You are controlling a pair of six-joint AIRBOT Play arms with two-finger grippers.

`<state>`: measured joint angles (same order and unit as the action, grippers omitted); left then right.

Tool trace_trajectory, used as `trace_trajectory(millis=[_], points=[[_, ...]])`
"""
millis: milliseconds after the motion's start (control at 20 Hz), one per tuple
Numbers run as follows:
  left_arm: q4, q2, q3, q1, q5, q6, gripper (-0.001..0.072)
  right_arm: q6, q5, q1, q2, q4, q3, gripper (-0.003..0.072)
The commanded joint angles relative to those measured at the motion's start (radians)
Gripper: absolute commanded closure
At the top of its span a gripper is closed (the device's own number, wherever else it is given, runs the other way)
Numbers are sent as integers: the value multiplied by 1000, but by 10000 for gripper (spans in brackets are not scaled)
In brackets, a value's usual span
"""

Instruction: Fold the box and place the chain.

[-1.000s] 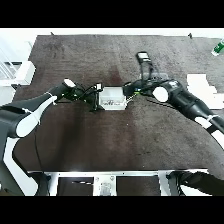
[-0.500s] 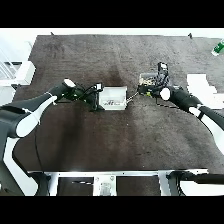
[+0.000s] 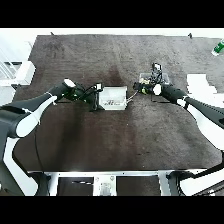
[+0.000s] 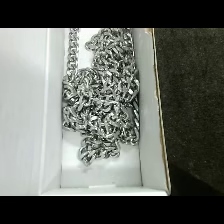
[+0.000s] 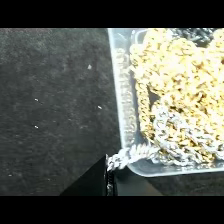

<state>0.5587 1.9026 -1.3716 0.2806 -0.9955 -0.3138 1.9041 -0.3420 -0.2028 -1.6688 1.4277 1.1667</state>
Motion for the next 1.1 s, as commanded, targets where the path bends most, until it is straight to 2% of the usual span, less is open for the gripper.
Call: trace_trajectory(millis=[0,250,400,750,1050], points=[[0,0,0,0,0,0,241,-70,-68,-27,127,-5,-10,674],[0,0,0,0,0,0,241,-164,-188,-119,518,31,-27,675],[0,0,0,0,0,0,241,-162,-210,-190,643,69,-27,675],[0,0,0,0,0,0,241,-162,-210,-324,670,68,-27,674],[0,0,0,0,0,0,241,-159,-198,-375,576,65,-27,674]])
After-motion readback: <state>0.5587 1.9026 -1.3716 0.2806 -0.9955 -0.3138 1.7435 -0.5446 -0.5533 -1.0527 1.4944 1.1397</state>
